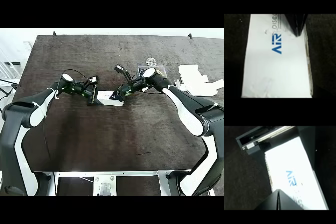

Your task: Fold the box and place the chain.

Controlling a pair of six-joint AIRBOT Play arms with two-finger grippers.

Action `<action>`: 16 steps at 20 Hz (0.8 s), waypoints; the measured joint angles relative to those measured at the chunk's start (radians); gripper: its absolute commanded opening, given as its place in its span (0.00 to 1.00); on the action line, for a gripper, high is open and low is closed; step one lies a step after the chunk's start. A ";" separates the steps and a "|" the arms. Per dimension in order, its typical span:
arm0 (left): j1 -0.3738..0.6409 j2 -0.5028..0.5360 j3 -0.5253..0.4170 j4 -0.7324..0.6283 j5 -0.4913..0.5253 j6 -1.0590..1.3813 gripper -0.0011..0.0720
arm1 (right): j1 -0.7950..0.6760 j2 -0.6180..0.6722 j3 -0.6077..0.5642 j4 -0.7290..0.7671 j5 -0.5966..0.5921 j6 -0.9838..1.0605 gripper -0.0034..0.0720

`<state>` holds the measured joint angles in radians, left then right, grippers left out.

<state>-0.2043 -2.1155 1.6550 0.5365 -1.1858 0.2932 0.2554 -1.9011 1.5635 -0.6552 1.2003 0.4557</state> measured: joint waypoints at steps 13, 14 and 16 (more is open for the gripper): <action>0.000 0.000 0.000 0.000 0.000 0.002 0.42 | -0.107 0.619 -0.394 0.183 -0.104 -0.013 0.06; 0.000 0.000 0.000 0.000 0.000 0.002 0.42 | -0.129 0.694 -0.476 0.173 -0.152 -0.012 0.06; 0.000 0.000 0.000 0.000 0.000 0.002 0.42 | -0.174 0.831 -0.632 0.157 -0.255 -0.010 0.06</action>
<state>-0.2043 -2.1155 1.6550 0.5365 -1.1862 0.2955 0.0811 -1.0698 0.9310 -0.4984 0.9451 0.4461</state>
